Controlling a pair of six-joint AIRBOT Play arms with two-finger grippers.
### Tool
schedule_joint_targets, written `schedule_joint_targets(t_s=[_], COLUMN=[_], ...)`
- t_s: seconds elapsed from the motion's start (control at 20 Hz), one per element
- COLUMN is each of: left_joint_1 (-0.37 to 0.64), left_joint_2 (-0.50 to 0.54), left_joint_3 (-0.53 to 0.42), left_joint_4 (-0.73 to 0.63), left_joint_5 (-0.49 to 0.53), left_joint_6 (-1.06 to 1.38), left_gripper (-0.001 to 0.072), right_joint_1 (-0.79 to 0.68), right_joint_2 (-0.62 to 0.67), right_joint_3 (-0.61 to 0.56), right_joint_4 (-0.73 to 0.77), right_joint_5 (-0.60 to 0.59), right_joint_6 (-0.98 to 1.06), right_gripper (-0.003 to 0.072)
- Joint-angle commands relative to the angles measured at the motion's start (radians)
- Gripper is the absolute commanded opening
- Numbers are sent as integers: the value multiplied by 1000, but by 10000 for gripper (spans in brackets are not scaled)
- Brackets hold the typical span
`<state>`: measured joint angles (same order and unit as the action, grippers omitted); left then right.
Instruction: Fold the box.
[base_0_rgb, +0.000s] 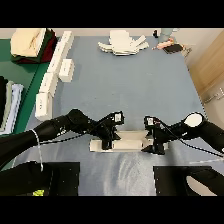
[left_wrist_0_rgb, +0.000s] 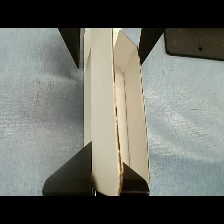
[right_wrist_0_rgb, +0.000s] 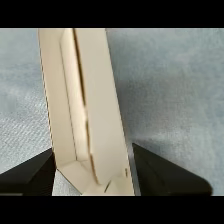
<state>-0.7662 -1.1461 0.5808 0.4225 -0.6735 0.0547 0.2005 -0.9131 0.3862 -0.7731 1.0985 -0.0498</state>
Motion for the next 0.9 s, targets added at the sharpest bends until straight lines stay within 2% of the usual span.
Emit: schedule_joint_targets(t_s=[0.0, 0.25, 0.65, 0.75, 0.85], left_joint_1=[-1, -1, -1, -1, -1], left_joint_2=[1, 1, 1, 1, 1], left_joint_3=[0, 0, 0, 0, 0], left_joint_4=[0, 0, 0, 0, 0], left_joint_5=[1, 1, 0, 1, 0], left_joint_6=[0, 0, 0, 0, 0], left_gripper=[19, 19, 19, 19, 19], right_joint_1=[-20, -20, -18, -13, 5], right_joint_2=[-27, -41, -121, -106, -72], right_joint_3=[-1, -1, -1, 0, 0], right_joint_4=[8, -20, 50, 51, 39], right_joint_5=[45, 23, -34, -10, 19], right_joint_6=[-25, -22, -43, -46, -53], right_gripper=[720, 720, 720, 550, 532])
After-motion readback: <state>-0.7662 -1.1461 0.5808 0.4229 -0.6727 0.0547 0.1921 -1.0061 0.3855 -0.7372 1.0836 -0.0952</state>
